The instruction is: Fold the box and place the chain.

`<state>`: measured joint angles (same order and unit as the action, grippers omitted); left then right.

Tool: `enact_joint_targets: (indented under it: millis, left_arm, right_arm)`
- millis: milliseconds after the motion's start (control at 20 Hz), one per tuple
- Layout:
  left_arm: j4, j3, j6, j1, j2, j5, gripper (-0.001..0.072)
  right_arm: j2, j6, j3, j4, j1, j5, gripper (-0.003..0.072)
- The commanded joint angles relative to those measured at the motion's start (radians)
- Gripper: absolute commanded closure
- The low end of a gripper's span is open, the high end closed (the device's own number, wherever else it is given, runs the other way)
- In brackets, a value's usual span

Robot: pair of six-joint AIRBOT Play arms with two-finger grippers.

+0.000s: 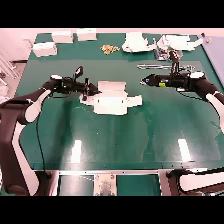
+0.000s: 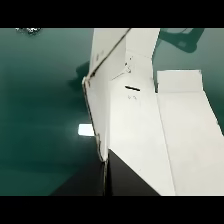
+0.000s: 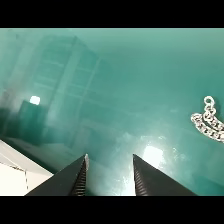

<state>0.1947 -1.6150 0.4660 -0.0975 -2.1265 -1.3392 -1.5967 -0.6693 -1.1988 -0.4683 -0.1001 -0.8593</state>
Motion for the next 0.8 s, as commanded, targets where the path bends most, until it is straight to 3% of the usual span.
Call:
enact_joint_targets:
  millis: [0, 750]
  left_arm:
    - [-0.024, 0.033, 0.049, 0.001, 0.015, 0.042, 0.0695]
    - [0.011, 0.06, 0.055, 0.009, 0.027, 0.08, 0.069]
  right_arm:
    - [-0.003, 0.001, -0.001, 0.0, 0.001, 0.006, 0.0328]
    - [-0.007, 0.057, 0.006, -0.003, 0.001, 0.007, 0.0341]
